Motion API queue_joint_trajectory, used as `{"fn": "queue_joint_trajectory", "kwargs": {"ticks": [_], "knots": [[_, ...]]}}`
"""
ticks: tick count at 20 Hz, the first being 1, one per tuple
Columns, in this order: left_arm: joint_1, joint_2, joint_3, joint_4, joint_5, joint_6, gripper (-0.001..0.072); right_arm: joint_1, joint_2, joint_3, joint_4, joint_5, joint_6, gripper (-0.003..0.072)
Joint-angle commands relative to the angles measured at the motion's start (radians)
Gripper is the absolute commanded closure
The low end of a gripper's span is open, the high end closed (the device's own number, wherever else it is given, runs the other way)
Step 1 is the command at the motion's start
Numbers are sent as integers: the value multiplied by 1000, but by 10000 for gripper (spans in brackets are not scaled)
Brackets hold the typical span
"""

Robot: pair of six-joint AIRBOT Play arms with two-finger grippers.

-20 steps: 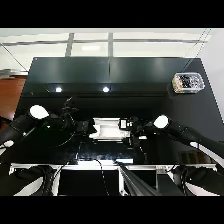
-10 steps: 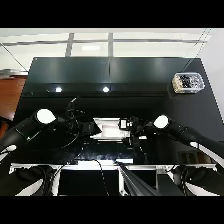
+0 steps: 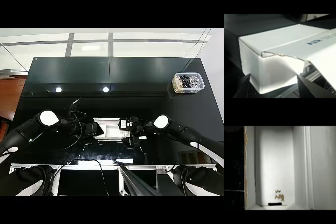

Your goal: Fold the box and place the chain.

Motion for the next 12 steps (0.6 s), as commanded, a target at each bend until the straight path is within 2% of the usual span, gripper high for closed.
{"fn": "queue_joint_trajectory", "kwargs": {"ticks": [1,5,9,12], "knots": [[-2,1,1,0,1,-10,18,1,-1,0,0,0,0,319],[-10,1,1,54,19,-61,20,1,-1,0,0,0,0,319],[-85,1,1,114,122,-163,20,1,-1,0,0,0,0,319],[-114,1,2,119,153,-192,20,1,-1,0,0,0,0,320]]}}
